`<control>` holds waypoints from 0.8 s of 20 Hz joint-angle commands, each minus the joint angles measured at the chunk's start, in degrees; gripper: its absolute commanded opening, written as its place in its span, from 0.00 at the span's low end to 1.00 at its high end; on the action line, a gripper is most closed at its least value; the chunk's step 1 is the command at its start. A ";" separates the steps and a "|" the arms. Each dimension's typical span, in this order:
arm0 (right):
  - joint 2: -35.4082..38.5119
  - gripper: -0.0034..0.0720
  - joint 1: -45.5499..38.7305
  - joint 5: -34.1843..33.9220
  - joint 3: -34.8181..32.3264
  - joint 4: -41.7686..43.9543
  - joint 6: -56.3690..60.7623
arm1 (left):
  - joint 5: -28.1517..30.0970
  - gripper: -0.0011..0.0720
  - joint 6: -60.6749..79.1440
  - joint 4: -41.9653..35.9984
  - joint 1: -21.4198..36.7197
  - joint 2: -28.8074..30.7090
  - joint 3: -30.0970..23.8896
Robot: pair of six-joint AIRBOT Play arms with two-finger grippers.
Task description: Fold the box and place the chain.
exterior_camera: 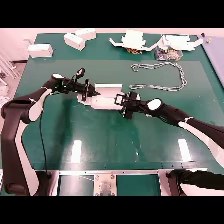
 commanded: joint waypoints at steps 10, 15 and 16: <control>0.20 0.90 -5.44 5.57 2.86 0.72 -0.52 | 0.00 0.04 -0.02 0.02 -0.02 0.02 0.02; -1.55 0.96 -8.87 10.71 6.27 5.42 -2.78 | -0.02 0.04 -0.02 0.04 0.00 0.02 0.02; -2.51 0.96 -9.29 13.00 7.04 6.64 -3.54 | -0.02 0.04 -0.02 0.02 0.00 0.02 0.02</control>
